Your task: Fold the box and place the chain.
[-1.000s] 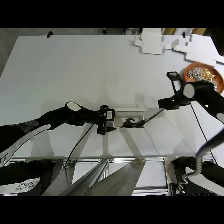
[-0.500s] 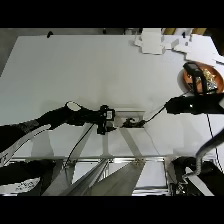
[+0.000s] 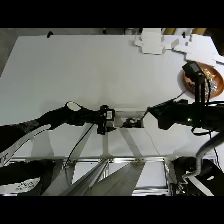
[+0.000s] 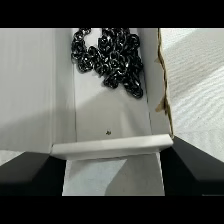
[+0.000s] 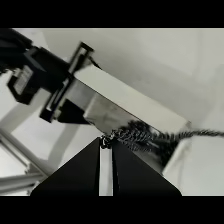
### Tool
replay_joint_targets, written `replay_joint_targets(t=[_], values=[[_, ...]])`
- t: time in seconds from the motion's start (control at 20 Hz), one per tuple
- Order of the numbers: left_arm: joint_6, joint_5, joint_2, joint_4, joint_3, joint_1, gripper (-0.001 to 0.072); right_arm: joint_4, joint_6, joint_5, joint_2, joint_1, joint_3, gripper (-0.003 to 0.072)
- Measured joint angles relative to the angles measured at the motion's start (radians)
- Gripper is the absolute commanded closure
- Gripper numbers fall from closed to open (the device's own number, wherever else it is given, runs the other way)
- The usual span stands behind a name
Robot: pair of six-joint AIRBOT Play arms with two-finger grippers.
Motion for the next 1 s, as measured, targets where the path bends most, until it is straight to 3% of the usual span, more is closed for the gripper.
replay_joint_targets(t=[0.35, 0.95, 1.0], values=[[0.000, 0.000, 0.000, 0.000, 0.000, 0.000, 0.0496, -0.067, 0.075, -0.107, -0.058, 0.138, 0.000, 0.0667], [0.000, 0.000, 0.000, 0.000, 0.000, 0.000, 0.0496, -0.158, 0.089, -0.122, -0.274, 0.194, 0.000, 0.0663], [0.000, 0.000, 0.000, 0.000, 0.000, 0.000, 0.0496, -0.159, 0.088, -0.115, -0.286, 0.194, 0.000, 0.0594]])
